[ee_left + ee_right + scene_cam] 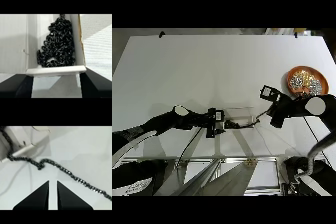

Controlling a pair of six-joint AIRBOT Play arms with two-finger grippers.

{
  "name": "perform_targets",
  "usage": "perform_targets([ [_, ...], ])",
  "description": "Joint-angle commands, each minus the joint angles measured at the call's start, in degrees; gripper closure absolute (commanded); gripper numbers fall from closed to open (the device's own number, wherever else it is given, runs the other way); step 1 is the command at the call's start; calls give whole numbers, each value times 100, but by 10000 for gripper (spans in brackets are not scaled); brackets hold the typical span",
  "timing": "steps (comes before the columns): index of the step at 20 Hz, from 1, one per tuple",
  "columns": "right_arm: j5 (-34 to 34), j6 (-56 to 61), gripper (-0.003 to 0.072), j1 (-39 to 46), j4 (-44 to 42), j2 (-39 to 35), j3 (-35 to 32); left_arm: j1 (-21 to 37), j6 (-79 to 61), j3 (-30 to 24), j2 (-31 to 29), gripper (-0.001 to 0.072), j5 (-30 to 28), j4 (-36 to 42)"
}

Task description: Fold the box and place the chain.

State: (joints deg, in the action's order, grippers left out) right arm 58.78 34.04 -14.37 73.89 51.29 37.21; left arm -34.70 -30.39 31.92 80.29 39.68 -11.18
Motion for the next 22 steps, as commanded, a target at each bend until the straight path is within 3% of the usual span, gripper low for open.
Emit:
perform_targets([
  [1,-247,170,587,63,52,374,-129,-4,-2,0,-2,567,0,0],
  [4,-686,999,556,61,-627,754,-348,-2,-2,0,-2,567,-2,0],
  [6,-743,1119,459,48,-787,894,-424,-4,-2,0,-2,567,0,0],
  [13,-1047,1928,420,-354,-466,1373,-494,-2,-2,0,-2,567,0,0],
  [19,-1276,2120,425,-354,-387,1473,-496,-2,-2,0,-2,567,0,0],
  [22,-1231,2168,532,-354,-424,1580,-496,-2,-2,0,-2,567,0,0],
])
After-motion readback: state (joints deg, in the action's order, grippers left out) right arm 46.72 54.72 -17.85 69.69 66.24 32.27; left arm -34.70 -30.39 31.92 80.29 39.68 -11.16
